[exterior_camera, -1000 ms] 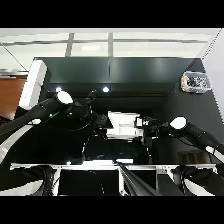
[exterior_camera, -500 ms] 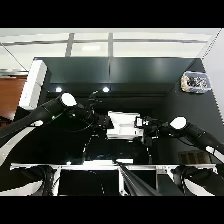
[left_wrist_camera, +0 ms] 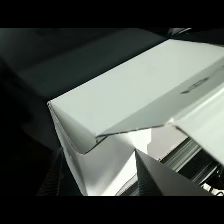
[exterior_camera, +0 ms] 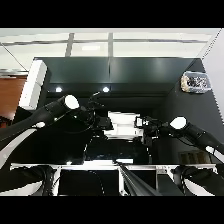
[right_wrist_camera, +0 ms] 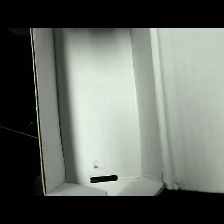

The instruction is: Fold the box and place the chain.

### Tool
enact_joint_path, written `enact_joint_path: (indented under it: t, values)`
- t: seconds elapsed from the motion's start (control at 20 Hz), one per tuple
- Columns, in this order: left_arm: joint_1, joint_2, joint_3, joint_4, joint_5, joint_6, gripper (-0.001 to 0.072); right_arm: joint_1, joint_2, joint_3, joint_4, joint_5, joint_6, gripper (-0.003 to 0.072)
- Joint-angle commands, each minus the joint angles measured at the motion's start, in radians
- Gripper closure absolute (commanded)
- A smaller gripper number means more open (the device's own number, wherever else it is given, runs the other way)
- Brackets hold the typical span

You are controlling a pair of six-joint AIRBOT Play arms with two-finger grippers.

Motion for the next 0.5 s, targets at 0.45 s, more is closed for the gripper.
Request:
enact_joint_path:
  t: [0.45]
  values:
    - [-0.145, 0.000, 0.120, 0.321, -0.016, -0.348, 0.0206, 0.000, 0.000, 0.001, 0.000, 0.001, 0.000, 0.0452]
